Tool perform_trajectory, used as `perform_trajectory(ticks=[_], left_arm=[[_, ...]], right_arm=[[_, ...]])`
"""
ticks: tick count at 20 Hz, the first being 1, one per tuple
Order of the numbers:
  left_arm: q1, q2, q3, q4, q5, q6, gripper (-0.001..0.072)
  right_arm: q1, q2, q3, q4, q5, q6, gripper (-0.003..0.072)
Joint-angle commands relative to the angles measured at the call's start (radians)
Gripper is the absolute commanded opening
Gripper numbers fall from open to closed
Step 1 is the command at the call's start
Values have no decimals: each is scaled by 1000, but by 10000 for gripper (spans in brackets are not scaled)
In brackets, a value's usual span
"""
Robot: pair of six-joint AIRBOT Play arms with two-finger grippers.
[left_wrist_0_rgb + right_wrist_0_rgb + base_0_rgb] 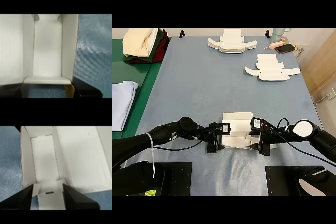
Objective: Fold the box.
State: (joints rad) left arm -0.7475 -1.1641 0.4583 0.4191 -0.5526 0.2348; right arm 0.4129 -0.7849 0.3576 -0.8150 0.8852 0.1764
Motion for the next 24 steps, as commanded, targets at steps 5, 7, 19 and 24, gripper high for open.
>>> perform_trajectory(ticks=[5,7,19,24], left_arm=[[0,0,1,0,0,0,525],[0,0,1,0,0,0,525],[0,0,2,0,0,0,525],[0,0,2,0,0,0,525]], right_arm=[[0,154,38,-269,100,688,22],[0,220,61,-375,163,999,4],[-177,76,62,-709,325,1882,3],[-174,-112,62,-444,232,1649,2]])
